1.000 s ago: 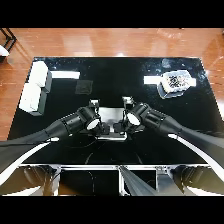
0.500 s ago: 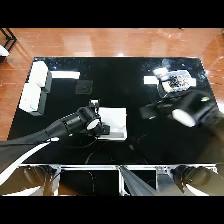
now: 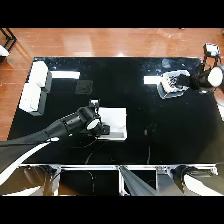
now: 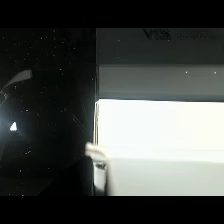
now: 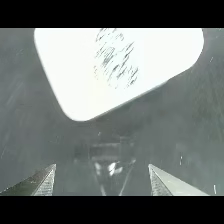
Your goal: Fold the box and place the chain.
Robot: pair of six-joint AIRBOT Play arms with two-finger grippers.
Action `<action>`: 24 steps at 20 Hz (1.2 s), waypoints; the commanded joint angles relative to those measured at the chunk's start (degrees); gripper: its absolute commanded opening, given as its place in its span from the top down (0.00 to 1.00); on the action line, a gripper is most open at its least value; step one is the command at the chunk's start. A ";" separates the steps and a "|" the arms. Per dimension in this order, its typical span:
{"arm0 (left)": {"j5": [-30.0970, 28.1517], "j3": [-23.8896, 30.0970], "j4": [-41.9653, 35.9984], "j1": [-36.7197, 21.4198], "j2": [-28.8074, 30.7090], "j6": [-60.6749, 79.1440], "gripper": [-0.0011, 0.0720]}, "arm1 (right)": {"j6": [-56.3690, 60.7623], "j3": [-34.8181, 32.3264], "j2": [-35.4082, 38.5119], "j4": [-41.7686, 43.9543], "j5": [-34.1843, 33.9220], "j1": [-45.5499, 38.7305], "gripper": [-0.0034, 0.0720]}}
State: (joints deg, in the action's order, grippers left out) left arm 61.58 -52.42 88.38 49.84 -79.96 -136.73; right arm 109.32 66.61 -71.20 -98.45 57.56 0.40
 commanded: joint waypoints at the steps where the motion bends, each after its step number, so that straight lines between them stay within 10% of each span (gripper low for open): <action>1: -1.09 0.00 -0.61 -0.02 0.00 0.00 0.96 | -4.13 12.09 -15.08 4.39 -1.60 -7.02 0.03; 9: -1.09 0.02 -0.59 0.00 0.00 0.00 0.96 | -4.79 28.57 -33.07 3.69 1.36 -8.98 0.03; 24: -1.29 0.02 -0.59 -0.02 0.00 0.00 0.96 | -4.79 28.85 -37.48 2.40 1.11 -9.20 0.20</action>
